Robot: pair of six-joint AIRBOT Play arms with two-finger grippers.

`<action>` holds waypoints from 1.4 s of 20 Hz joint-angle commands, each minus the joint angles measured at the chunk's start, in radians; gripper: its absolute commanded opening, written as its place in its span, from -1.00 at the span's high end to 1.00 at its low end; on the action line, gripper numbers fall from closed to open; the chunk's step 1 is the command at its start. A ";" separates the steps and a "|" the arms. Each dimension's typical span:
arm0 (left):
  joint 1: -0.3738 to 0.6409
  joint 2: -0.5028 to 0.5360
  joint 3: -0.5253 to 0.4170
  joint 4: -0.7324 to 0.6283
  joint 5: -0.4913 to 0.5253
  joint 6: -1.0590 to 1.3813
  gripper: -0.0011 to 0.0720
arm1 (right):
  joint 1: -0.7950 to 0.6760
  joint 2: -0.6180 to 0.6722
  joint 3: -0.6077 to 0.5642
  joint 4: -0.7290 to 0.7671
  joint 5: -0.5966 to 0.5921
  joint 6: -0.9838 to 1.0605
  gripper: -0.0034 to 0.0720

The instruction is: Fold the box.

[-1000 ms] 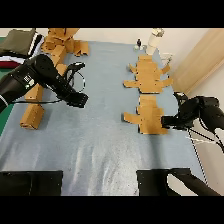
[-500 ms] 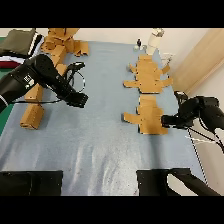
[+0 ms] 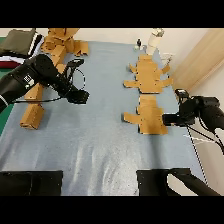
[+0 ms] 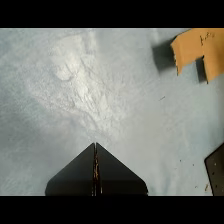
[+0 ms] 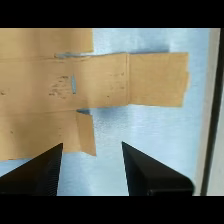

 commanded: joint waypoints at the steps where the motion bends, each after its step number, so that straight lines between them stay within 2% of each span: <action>1: 0.000 0.000 0.001 -0.028 0.051 0.000 0.94 | 0.000 -0.002 0.000 0.111 0.026 0.000 -0.55; 5: 0.000 0.000 0.001 -0.082 0.095 -0.008 0.94 | 0.000 -0.049 0.000 0.229 0.103 0.002 -0.55; 8: 0.000 0.000 0.001 -0.108 0.104 -0.008 0.94 | 0.000 -0.067 0.001 0.217 0.124 0.007 -0.52; 9: 0.000 0.000 0.001 -0.107 0.106 -0.008 0.94 | 0.000 -0.069 0.001 0.220 0.149 0.007 -0.28; 10: 0.000 0.000 0.001 -0.107 0.107 -0.008 0.94 | 0.000 -0.069 0.001 0.222 0.166 0.010 0.20; 11: 0.000 0.000 0.001 -0.107 0.107 -0.008 0.94 | -0.001 -0.069 0.004 0.211 0.185 0.024 0.39; 12: 0.000 0.000 0.001 -0.107 0.107 -0.008 0.94 | -0.006 -0.069 0.019 0.184 0.190 0.037 0.39; 13: 0.000 0.000 0.001 -0.107 0.108 -0.008 0.94 | -0.017 -0.069 0.052 0.140 0.179 0.048 0.21; 14: 0.000 0.000 0.001 -0.107 0.108 -0.007 0.86 | -0.035 -0.070 0.092 0.080 0.162 0.051 -0.19; 15: 0.000 0.000 0.001 -0.106 0.108 -0.008 0.00 | -0.064 -0.076 0.141 0.011 0.132 0.051 -0.34; 16: 0.000 0.000 0.001 -0.107 0.111 -0.009 -0.91 | -0.103 -0.086 0.185 -0.058 0.100 0.051 -0.37; 17: 0.000 0.000 0.001 -0.108 0.116 -0.008 -0.83 | -0.153 -0.104 0.229 -0.101 0.066 0.049 -0.37; 19: 0.000 0.000 0.001 -0.108 0.124 -0.008 -0.85 | -0.268 -0.148 0.280 -0.083 0.048 0.014 -0.37; 21: 0.000 -0.001 0.001 -0.115 0.126 -0.008 -0.85 | -0.367 -0.193 0.285 0.031 0.067 -0.144 -0.37; 25: 0.000 -0.001 0.001 -0.137 0.122 -0.008 -0.85 | -0.481 -0.308 0.285 0.377 0.043 -0.519 -0.36; 28: 0.000 -0.001 0.001 -0.173 0.125 -0.008 -0.85 | -0.487 -0.387 0.285 0.414 0.033 -0.568 -0.36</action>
